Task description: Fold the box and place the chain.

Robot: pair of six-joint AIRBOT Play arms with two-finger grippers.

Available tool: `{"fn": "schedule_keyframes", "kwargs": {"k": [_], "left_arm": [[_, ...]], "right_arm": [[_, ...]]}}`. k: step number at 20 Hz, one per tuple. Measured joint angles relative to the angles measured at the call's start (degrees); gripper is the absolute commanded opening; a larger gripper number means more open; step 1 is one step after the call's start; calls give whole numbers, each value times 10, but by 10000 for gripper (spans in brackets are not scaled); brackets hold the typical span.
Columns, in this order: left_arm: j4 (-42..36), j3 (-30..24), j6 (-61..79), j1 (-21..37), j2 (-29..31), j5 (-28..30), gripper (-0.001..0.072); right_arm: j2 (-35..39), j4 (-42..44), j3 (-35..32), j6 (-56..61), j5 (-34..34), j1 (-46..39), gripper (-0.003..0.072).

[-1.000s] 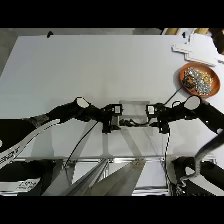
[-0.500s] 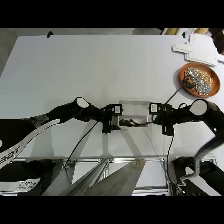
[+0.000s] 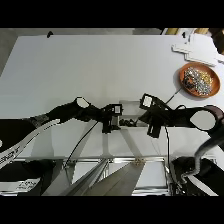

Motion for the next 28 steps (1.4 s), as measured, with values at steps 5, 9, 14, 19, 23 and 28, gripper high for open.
{"fn": "schedule_keyframes", "kwargs": {"k": [5,9,14,19,23,28], "left_arm": [[0,0,0,0,0,0,311],[0,0,0,0,0,0,311],[0,0,0,0,0,0,311],[0,0,0,0,0,0,311],[0,0,0,0,0,0,311],[0,0,0,0,0,0,311]], "right_arm": [[-61,41,22,40,-75,61,15],[-111,48,26,50,-93,82,218],[-123,16,31,52,-90,78,237],[-54,-60,35,19,-33,-12,220],[-37,-94,35,-134,20,-128,230],[-105,-98,35,-279,37,-196,328]]}}
